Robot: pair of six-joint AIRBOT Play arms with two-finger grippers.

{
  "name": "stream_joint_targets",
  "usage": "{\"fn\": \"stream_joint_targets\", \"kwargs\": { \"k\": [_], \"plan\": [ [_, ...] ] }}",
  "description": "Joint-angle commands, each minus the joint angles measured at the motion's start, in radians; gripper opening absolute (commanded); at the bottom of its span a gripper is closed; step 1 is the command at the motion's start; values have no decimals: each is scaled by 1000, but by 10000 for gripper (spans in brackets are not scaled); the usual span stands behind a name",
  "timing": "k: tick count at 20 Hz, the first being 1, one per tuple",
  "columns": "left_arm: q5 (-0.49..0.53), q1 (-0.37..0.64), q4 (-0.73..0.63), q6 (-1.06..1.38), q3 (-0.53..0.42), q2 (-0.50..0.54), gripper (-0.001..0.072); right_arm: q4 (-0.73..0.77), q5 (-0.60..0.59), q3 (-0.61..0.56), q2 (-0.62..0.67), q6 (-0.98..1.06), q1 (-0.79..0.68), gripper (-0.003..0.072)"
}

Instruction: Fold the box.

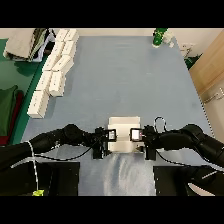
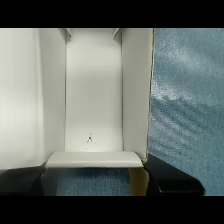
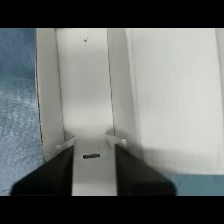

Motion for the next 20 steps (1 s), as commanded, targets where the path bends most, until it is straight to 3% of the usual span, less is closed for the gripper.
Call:
{"fn": "stream_joint_targets", "kwargs": {
  "k": [1,2,3,4,6,8,10,13,16,20],
  "plan": [
    [1,0,0,0,0,1,406,-181,-113,18,64,319,0,258],
    [0,0,0,0,0,1,406,-284,-149,24,86,462,0,235],
    [0,0,0,0,0,1,406,-404,-199,28,113,602,0,41],
    [0,0,0,0,0,1,407,-517,-235,29,136,739,-9,2],
    [0,0,0,0,0,1,407,-702,-316,29,174,1019,-52,2],
    [1,0,0,0,0,1,406,-771,-457,27,156,1190,-152,1],
    [1,0,0,0,0,1,406,-688,-507,24,103,1240,-305,1],
    [0,0,0,0,0,1,407,-442,-460,32,48,1201,-501,2],
    [3,0,0,0,0,1,406,-190,-428,33,21,1088,-595,1],
    [1,0,0,0,0,1,406,-81,-416,33,-60,1034,-639,1]
  ]
}}
